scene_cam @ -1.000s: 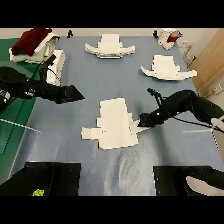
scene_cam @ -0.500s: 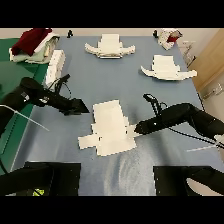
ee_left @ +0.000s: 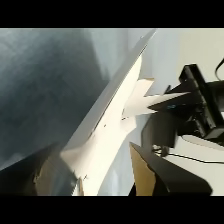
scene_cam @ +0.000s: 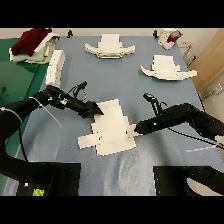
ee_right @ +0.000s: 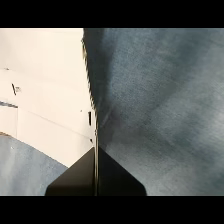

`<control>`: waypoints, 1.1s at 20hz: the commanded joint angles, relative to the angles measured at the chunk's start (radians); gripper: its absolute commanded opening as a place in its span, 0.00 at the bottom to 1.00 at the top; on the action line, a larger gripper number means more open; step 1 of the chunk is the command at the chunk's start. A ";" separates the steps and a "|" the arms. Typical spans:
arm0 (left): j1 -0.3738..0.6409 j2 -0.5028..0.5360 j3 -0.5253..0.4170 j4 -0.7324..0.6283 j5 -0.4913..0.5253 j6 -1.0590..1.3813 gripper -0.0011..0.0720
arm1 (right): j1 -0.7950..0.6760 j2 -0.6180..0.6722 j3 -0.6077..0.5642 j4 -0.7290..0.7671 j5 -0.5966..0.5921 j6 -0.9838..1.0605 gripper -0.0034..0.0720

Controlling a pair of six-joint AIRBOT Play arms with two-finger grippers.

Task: Fold the box.

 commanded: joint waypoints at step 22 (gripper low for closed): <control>-0.074 -0.127 0.116 0.034 -0.233 0.180 0.03 | -0.011 0.000 0.016 -0.102 0.021 0.024 0.37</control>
